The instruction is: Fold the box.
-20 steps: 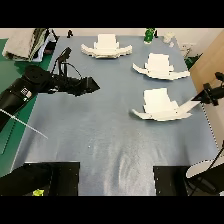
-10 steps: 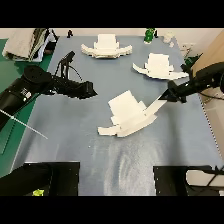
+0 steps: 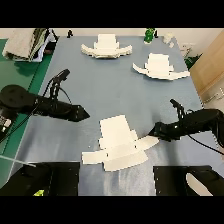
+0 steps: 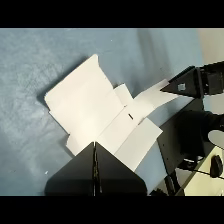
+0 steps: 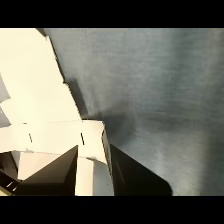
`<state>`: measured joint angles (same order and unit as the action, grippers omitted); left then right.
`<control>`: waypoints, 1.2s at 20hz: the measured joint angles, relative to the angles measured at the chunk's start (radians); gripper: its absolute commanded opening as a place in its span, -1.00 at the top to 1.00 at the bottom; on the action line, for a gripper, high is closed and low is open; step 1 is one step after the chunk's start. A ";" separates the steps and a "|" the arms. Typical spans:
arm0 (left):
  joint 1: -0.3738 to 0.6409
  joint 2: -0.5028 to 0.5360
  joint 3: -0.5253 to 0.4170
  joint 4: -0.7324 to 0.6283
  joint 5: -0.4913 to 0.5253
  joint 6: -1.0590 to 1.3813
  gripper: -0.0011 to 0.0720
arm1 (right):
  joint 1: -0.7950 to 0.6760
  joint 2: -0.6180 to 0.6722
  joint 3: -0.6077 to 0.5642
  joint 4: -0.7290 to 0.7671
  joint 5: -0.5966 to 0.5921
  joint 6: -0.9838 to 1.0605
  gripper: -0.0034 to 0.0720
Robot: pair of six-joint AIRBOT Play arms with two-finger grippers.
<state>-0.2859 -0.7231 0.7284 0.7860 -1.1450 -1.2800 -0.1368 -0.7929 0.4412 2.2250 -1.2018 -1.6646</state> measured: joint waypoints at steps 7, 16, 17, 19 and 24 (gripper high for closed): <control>0.000 0.056 -0.057 0.013 -0.033 -0.025 -0.28 | 0.010 -0.147 0.027 -0.016 -0.137 -0.062 0.13; 0.000 0.062 -0.063 0.009 -0.051 -0.045 -0.28 | 0.015 -0.428 0.190 0.053 -0.243 -0.225 0.50; 0.000 0.061 -0.064 0.004 -0.051 -0.045 -0.28 | 0.018 -0.445 0.197 0.057 -0.256 -0.237 0.63; 0.000 0.061 -0.064 -0.013 -0.049 -0.049 -0.28 | 0.035 -0.466 0.206 0.063 -0.275 -0.265 0.90; 0.000 0.061 -0.063 -0.027 -0.013 -0.080 -0.29 | 0.131 -0.412 0.141 0.083 -0.177 -0.309 0.91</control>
